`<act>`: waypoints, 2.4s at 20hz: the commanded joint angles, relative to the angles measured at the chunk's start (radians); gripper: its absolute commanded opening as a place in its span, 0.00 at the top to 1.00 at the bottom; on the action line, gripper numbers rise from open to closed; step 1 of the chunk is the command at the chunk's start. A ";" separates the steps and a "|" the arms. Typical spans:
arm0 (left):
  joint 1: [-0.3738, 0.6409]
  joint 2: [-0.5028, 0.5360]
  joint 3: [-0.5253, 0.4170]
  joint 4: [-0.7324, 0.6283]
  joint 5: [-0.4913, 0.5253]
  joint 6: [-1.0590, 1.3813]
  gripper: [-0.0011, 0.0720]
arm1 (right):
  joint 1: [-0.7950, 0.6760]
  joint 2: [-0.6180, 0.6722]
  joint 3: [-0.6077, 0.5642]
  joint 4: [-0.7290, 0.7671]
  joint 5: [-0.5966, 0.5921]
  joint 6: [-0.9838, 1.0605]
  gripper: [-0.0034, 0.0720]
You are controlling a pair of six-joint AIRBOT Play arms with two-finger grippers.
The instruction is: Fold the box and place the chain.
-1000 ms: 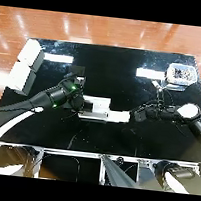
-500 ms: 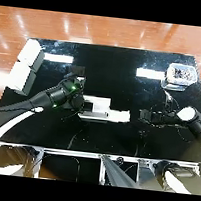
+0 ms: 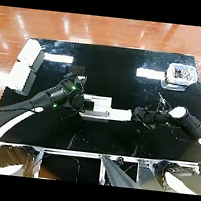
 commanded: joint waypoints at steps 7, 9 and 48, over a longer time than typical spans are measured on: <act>0.001 0.000 0.000 -0.003 -0.002 0.000 0.95 | 0.096 -0.032 0.005 0.305 -0.036 -0.257 0.29; 0.001 0.000 0.000 -0.003 -0.002 0.000 0.95 | 0.096 -0.032 0.014 0.360 -0.012 -0.307 0.29; -0.003 0.000 0.000 -0.007 0.002 0.000 0.95 | 0.611 -0.172 0.462 -0.589 -0.050 0.657 0.33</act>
